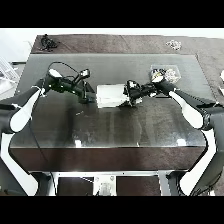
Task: Fold the box and place the chain.
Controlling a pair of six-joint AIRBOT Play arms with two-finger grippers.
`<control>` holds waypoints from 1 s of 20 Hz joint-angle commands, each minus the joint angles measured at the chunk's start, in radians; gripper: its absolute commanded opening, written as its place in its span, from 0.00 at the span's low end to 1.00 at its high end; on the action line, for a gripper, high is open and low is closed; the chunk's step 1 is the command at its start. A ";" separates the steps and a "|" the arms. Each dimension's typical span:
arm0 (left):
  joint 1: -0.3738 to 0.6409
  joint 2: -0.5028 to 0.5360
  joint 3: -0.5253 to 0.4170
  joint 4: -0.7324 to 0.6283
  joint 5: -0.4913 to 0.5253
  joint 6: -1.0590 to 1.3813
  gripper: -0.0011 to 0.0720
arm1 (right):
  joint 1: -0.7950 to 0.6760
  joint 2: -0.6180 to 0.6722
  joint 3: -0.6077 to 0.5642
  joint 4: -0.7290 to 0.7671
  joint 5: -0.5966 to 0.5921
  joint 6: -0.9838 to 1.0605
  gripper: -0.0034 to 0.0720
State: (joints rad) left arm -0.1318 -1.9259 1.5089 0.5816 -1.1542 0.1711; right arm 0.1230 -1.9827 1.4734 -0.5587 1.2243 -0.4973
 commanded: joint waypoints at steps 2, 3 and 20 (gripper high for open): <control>0.001 -0.030 -0.009 -0.077 -0.024 0.099 1.00 | 0.000 0.001 0.000 0.000 0.000 0.000 0.73; 0.001 -0.030 -0.009 -0.077 -0.037 0.099 1.00 | 0.000 0.001 0.000 0.000 0.000 0.000 0.74; 0.000 -0.049 -0.009 -0.112 -0.128 0.092 1.00 | 0.000 0.001 0.000 0.000 0.000 0.000 0.73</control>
